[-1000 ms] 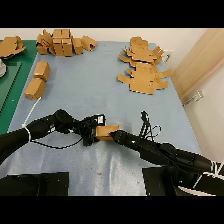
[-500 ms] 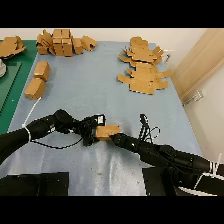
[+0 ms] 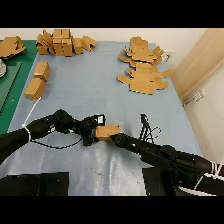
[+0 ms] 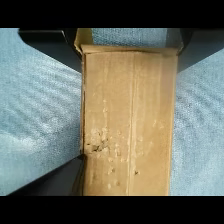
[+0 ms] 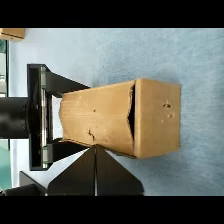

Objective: Fold the box.

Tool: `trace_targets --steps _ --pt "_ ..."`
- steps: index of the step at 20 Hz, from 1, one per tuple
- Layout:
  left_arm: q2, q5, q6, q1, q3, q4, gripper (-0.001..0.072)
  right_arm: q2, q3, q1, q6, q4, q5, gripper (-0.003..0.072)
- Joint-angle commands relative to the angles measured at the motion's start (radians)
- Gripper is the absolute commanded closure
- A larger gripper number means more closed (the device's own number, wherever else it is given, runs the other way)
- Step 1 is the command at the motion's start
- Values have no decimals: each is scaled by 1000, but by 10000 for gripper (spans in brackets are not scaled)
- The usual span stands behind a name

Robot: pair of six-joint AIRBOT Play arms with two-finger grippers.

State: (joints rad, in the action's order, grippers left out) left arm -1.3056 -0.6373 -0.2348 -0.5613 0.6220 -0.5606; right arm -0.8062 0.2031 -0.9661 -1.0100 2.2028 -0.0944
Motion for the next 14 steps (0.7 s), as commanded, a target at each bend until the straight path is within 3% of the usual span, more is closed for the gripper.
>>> trace_targets --steps 1,5,10,14 --pt "0 0 0 0 0 0 184 74 1 0 -4 -7 0 684" --pt "0 0 0 0 0 0 184 132 1 65 -87 -9 4 684" --pt "0 0 0 0 0 0 184 135 5 283 -91 -10 138 684" --pt "0 1 0 0 0 0 184 134 37 296 -91 -12 118 684"
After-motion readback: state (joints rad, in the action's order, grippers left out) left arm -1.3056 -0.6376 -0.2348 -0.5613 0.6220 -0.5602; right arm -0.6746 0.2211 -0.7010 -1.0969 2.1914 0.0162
